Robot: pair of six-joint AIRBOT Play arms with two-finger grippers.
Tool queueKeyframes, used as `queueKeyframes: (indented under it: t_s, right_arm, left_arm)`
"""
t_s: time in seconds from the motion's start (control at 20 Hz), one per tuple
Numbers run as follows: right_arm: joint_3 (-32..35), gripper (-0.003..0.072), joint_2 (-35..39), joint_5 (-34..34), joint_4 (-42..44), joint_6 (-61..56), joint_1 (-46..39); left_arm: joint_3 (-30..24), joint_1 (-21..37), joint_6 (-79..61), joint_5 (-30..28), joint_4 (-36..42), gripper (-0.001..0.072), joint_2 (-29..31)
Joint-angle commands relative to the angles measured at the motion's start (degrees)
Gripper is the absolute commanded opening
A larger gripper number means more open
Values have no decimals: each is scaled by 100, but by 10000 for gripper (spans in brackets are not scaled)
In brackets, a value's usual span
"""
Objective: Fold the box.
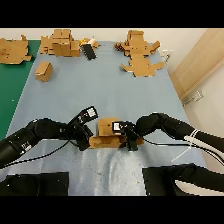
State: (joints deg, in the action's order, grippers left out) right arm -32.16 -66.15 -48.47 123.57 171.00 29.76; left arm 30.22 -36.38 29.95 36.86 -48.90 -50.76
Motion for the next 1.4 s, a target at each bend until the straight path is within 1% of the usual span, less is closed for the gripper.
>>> queueKeyframes:
  t_s: [0.0,0.25,0.35,0.55,0.7,1.15,1.25,1.35]
  right_arm:
    - [-2,568,4,-7,4,-11,0]
    - [-2,569,4,-7,4,-138,0]
    - [0,570,4,-11,7,-210,0]
    - [0,568,2,-39,24,-205,0]
    - [-2,568,-26,173,-46,-186,0]
    - [0,570,-173,210,83,-186,0]
    - [0,570,-203,203,83,-188,0]
    - [-2,570,-199,179,70,-190,0]
  left_arm:
    - [-4,-190,7,-28,-26,9,2]
    - [-4,-485,-37,-120,-22,10,2]
    - [-4,-614,-37,-280,-15,10,2]
    - [-4,-603,4,-354,-24,10,2]
    - [-4,-603,2,-348,-68,10,-15]
    - [-4,-603,0,-334,-107,11,-39]
    - [-4,-586,127,-348,-396,11,-37]
    - [-4,-367,581,-323,-741,11,-31]
